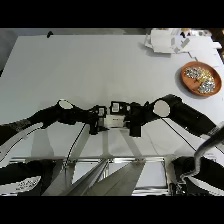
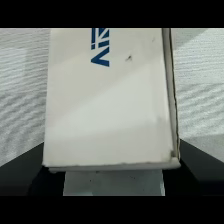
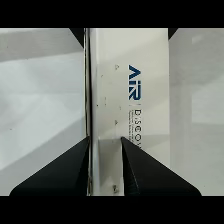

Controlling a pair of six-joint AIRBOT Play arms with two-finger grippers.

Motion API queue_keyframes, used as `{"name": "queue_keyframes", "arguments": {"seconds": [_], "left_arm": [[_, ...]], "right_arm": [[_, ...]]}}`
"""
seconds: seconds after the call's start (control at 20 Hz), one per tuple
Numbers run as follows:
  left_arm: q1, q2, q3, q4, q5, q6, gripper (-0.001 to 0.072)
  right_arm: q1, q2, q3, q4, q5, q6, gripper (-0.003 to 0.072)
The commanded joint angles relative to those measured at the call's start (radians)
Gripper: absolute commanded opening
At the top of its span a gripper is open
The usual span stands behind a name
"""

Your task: Fold the box and place the chain.

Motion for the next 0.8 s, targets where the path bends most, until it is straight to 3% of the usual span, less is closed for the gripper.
{"name": "queue_keyframes", "arguments": {"seconds": [0.0,0.1,0.25,0.6,0.65,0.75], "left_arm": [[0.001,0.001,0.000,0.000,0.000,0.000,0.0150],[0.001,0.001,0.000,0.000,0.000,0.000,0.0150],[0.001,0.001,0.000,0.000,0.000,0.000,0.0150],[0.001,0.001,0.000,0.000,0.000,0.000,0.0150],[0.001,0.001,0.000,0.000,0.000,0.000,0.0150],[0.001,0.001,0.000,0.000,0.000,0.000,0.0150]], "right_arm": [[0.002,0.000,-0.006,-0.002,0.026,0.001,0.0226],[0.002,0.000,-0.006,-0.001,0.027,0.001,0.0232],[0.002,0.001,-0.006,0.008,0.028,0.001,0.0319],[0.001,0.026,-0.005,0.016,0.016,0.000,0.0318],[0.001,0.040,-0.005,0.015,0.004,0.000,0.0315],[0.001,0.069,-0.005,0.016,-0.029,0.000,0.0196]]}}
